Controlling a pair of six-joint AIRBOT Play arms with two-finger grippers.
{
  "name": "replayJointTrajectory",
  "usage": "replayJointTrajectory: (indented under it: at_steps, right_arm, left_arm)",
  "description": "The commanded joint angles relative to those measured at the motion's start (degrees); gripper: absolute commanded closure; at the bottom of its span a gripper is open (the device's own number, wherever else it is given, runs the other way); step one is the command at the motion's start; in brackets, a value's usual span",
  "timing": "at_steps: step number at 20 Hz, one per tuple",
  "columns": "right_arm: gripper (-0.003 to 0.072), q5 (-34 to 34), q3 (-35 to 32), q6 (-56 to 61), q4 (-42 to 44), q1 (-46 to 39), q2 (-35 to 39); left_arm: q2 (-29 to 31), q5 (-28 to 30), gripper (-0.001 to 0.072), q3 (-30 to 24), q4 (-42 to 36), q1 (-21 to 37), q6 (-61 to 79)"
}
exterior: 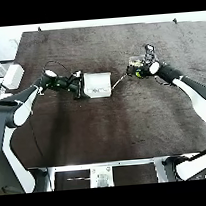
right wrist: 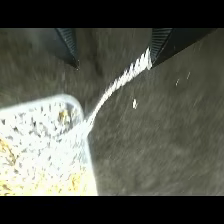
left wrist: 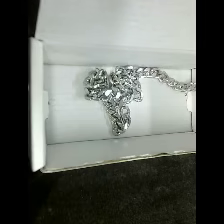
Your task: Fold the box and place the chain.
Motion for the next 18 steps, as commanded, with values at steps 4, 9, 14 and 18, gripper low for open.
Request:
replayJointTrajectory:
  at_steps: [4, 9, 14, 18]
  right_arm:
    - [0.0333, -1.2, 9.0, 0.5, 5.2, 0.0, -9.6]
    - [0.068, 2.5, 9.0, -4.0, 4.9, -0.2, -6.1]
    - [0.0682, 12.6, 9.0, -9.1, -3.9, 5.1, 13.5]
    - [0.0683, 15.6, 9.0, -3.5, -14.1, 11.6, 26.2]
  left_arm:
    - [0.0, 0.0, 0.0121, 0.0, 0.0, 0.0, 0.0]
    - [0.0, 0.0, 0.0121, 0.0, 0.0, 0.0, 0.0]
    - [0.0, 0.0, 0.0121, 0.0, 0.0, 0.0, 0.0]
    - [0.0, 0.0, 0.0121, 0.0, 0.0, 0.0, 0.0]
